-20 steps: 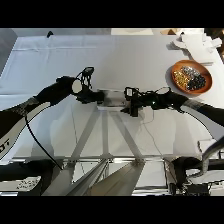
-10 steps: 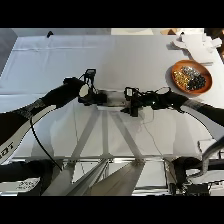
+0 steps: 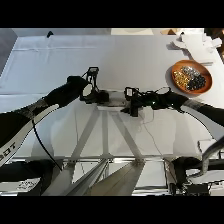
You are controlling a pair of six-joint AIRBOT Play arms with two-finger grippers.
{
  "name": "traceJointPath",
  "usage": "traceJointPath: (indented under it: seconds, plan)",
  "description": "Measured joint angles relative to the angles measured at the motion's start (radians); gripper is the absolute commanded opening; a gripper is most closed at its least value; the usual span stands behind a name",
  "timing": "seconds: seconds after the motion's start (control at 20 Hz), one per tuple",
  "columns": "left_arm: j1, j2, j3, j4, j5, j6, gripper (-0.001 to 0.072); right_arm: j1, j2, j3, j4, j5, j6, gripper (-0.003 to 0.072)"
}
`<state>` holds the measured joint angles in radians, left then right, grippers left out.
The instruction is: Fold the box and place the chain.
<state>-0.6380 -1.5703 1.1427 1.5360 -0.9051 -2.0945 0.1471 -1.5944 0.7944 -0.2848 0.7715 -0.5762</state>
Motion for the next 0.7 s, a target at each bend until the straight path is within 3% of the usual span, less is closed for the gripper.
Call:
traceJointPath:
  seconds: [0.15,0.25,0.35,0.45,0.6,0.7]
  plan:
    - [-0.013,-0.029,0.039,0.003,-0.051,0.0,0.0404,0.0,0.0,0.0,0.0,0.0,0.0,0.0405]
    - [-0.024,-0.045,0.051,0.006,-0.074,0.0,0.0275,0.0,0.0,0.0,0.0,0.0,0.0,0.0405]
    - [-0.034,-0.054,0.057,0.01,-0.082,0.002,0.0233,0.0,0.0,0.0,0.0,0.0,0.0,0.0405]
    - [-0.041,-0.059,0.061,0.019,-0.088,0.002,0.0003,0.0,0.0,0.0,-0.003,-0.002,0.0,0.0405]
    - [-0.045,-0.062,0.063,0.02,-0.093,0.001,0.0004,-0.001,0.0,0.0,-0.003,0.0,0.001,0.0405]
    - [-0.047,-0.063,0.064,0.017,-0.096,0.004,0.0077,-0.001,0.0,0.0,-0.002,0.0,0.001,0.0405]
